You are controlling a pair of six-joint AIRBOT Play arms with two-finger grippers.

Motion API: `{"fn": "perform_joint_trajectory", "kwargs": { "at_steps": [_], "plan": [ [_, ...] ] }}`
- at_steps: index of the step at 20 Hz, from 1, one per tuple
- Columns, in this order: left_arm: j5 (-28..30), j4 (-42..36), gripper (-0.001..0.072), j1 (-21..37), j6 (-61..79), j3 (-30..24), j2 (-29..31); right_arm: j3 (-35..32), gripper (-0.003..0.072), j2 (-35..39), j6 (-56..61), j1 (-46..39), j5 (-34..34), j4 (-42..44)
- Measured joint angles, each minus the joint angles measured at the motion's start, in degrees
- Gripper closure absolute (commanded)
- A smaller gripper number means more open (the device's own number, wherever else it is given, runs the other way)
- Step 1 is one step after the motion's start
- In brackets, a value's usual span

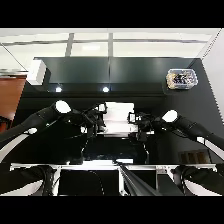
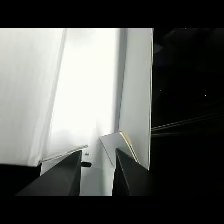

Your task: Fold the box and place the chain.

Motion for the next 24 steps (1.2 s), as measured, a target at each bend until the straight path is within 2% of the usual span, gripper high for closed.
{"fn": "perform_joint_trajectory", "kwargs": {
  "at_steps": [2,3,4,5,6,7,8,14,15,16,17,18,19,20,21,22,24],
  "plan": [
    [0.61,-1.62,0.0447,-0.37,0.07,0.00,-0.74,0.00,0.0603,0.00,0.02,0.00,0.00,0.02],
    [0.96,-2.14,0.0527,-0.50,0.13,0.00,-0.98,0.00,0.0603,0.00,0.04,0.00,-0.02,0.02],
    [1.31,-2.69,0.0667,-0.61,0.57,0.00,-1.16,0.00,0.0603,0.00,0.11,0.00,-0.04,0.07],
    [1.42,-3.08,0.0682,-0.70,1.18,0.00,-1.29,0.00,0.0603,0.00,0.13,0.00,-0.13,0.15],
    [1.49,-3.32,0.0668,-0.74,1.95,0.00,-1.40,0.00,0.0603,0.00,0.13,0.00,-0.15,0.15],
    [1.77,-3.61,0.0515,-0.76,2.49,0.00,-1.46,0.00,0.0602,0.00,0.13,0.00,-0.15,0.15],
    [1.81,-3.93,0.0398,-0.79,2.93,0.00,-1.51,0.00,0.0603,0.00,0.13,0.00,-0.13,0.15],
    [1.92,-4.42,0.0397,-0.83,4.09,0.00,-1.57,0.00,0.0603,0.00,0.13,0.00,-0.13,0.13],
    [1.90,-4.44,0.0451,-0.83,4.17,0.00,-1.57,0.00,0.0603,0.00,0.11,0.00,-0.13,0.13],
    [1.86,-4.44,0.0548,-0.83,4.20,0.00,-1.57,0.00,0.0603,0.00,0.13,0.00,-0.13,0.11],
    [1.81,-4.44,0.0555,-0.83,4.26,0.00,-1.57,0.00,0.0603,0.00,0.13,0.00,-0.13,0.11],
    [1.77,-4.42,0.0518,-0.83,4.39,0.00,-1.57,0.00,0.0603,0.00,0.11,0.00,-0.13,0.11],
    [1.79,-4.31,0.0379,-0.83,4.39,0.00,-1.57,0.00,0.0603,0.00,0.11,0.00,-0.13,0.11],
    [1.79,-4.15,0.0204,-0.83,4.39,0.00,-1.57,0.00,0.0602,0.00,0.11,0.00,-0.13,0.11],
    [1.88,-4.00,0.0171,-0.83,4.39,0.00,-1.57,0.00,0.0603,0.00,0.09,0.00,-0.13,0.09],
    [1.92,-3.93,0.0251,-0.81,4.39,0.00,-1.57,0.00,0.0603,0.00,0.07,0.00,-0.11,0.07],
    [1.75,-3.50,0.0672,-0.79,4.37,0.00,-1.57,0.00,0.0603,0.00,0.09,0.00,-0.09,0.07]
  ]
}}
